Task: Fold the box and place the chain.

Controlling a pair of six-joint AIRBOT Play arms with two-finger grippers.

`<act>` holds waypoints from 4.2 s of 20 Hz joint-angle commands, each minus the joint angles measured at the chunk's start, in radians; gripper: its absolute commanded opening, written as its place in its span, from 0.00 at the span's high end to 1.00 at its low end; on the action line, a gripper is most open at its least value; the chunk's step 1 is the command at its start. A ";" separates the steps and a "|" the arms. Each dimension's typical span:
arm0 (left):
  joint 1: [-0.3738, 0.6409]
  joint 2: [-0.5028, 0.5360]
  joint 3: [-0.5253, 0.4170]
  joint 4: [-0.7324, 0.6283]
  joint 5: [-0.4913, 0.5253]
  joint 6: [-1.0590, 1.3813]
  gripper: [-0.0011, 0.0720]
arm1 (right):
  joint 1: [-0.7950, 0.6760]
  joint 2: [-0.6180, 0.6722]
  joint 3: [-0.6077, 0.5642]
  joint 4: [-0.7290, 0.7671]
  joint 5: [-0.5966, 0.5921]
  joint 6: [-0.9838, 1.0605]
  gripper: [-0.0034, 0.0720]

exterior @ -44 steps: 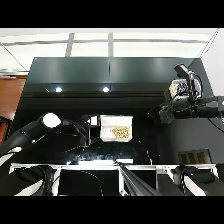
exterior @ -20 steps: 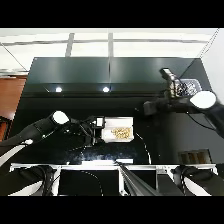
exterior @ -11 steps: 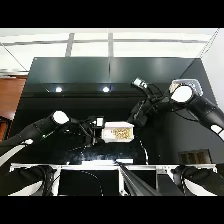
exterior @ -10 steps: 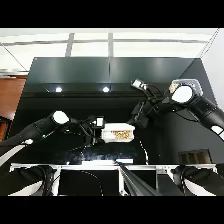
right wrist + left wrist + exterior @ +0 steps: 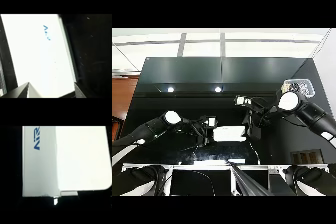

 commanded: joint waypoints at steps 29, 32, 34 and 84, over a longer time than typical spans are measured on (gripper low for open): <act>-0.001 -0.001 0.000 0.000 -0.001 0.000 0.35 | 0.049 -0.002 -0.064 0.018 -0.100 -0.026 0.54; -0.001 -0.001 0.000 0.000 -0.001 0.000 0.35 | 0.049 -0.002 -0.064 0.018 -0.100 -0.026 0.53; -0.001 -0.001 0.000 0.000 -0.001 0.001 0.35 | 0.049 -0.002 -0.064 0.018 -0.099 -0.026 0.53; 0.000 -0.001 0.000 0.000 -0.001 0.000 0.35 | 0.008 -0.008 -0.226 0.463 -0.209 0.496 0.94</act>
